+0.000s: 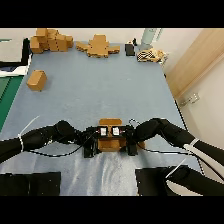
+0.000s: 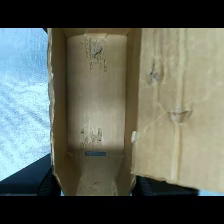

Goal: Fold the box.

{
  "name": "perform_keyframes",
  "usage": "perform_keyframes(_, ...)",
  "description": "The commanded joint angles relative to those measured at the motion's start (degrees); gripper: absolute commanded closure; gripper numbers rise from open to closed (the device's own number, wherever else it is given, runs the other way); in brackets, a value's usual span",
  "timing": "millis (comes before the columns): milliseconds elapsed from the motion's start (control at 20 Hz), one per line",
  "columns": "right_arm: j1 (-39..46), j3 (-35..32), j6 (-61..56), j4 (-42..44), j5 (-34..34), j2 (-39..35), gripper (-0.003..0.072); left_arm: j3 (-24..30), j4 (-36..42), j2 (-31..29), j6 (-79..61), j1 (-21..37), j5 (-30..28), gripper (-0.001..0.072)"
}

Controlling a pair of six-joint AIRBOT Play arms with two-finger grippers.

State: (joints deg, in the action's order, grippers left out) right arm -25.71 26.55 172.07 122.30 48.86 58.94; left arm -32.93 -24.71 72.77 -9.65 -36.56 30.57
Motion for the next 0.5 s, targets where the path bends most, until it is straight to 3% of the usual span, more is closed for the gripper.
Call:
perform_keyframes(0, 0.0, 0.0, -0.2, 2.2, -0.7, 0.0, 0.0159, 0.0, 0.1, 0.0, 0.0, 0.0, -0.1, 0.0236)
perform_keyframes(50, 0.0, 0.0, -0.5, 2.2, -0.7, 0.0, 0.0158, 0.0, 0.1, 0.0, 0.0, 0.0, 0.0, 0.0236)
perform_keyframes(150, 0.0, 0.0, -1.6, 1.5, -1.3, 0.0, -0.0034, 0.0, 0.1, 0.0, 0.0, 0.0, -0.1, 0.0236)
perform_keyframes(450, 0.1, 0.0, -6.3, -0.3, 0.4, -0.4, -0.0034, 0.0, 0.1, 0.0, 0.0, 0.0, 0.0, 0.0236)
